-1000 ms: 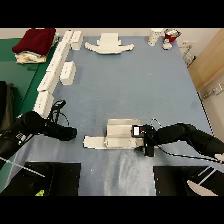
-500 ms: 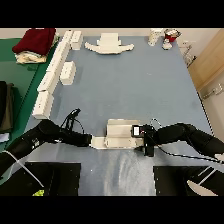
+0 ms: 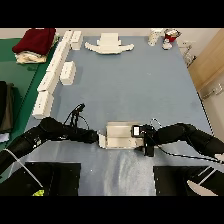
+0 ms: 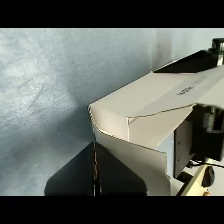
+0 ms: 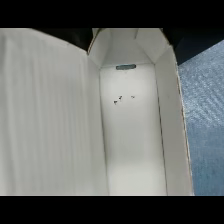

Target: Fold the box.

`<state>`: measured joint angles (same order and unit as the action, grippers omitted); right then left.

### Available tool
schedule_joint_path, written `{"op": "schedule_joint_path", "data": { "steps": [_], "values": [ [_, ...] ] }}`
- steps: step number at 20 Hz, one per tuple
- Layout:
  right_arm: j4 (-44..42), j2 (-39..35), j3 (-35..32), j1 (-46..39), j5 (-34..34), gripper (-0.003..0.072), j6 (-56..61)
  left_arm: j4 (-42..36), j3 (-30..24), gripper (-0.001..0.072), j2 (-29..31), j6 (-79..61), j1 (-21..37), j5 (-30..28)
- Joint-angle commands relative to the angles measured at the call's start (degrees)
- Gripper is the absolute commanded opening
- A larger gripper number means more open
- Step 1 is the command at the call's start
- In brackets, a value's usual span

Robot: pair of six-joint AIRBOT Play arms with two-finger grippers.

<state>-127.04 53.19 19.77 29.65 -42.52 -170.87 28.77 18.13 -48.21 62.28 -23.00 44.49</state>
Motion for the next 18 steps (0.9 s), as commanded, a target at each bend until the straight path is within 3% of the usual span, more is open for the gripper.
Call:
{"op": "schedule_joint_path", "data": {
  "steps": [1, 2, 3, 13, 15, 18],
  "values": [
    [0.0, 0.0, 0.0, 0.0, 0.0, 0.0487, 0.0, -0.5, 1.4, 0.014, 0.0, -0.4, -0.1, 1.7],
    [0.0, 0.0, 0.0, 0.0, 0.0, 0.0487, 0.0, -0.5, 1.5, 0.0453, 0.0, -0.4, -0.2, 2.6],
    [0.0, 0.0, 0.0, 0.0, 0.0, 0.0487, 0.0, -0.6, 1.5, 0.059, 0.0, -0.3, -0.2, 3.2],
    [0.0, 0.0, 0.0, 0.0, 0.0, 0.0487, 0.0, -2.3, 2.7, 0.0585, -0.1, 2.6, -2.5, 2.7],
    [0.0, 0.0, 0.0, 0.0, 0.0, 0.0487, 0.0, 3.5, 4.6, 0.0585, -0.1, 9.7, -7.0, -0.4],
    [0.0, 0.0, 0.0, 0.0, 0.0, 0.0487, 0.0, 20.5, 8.2, 0.0584, -0.1, 30.3, -14.2, -4.2]
  ]
}}
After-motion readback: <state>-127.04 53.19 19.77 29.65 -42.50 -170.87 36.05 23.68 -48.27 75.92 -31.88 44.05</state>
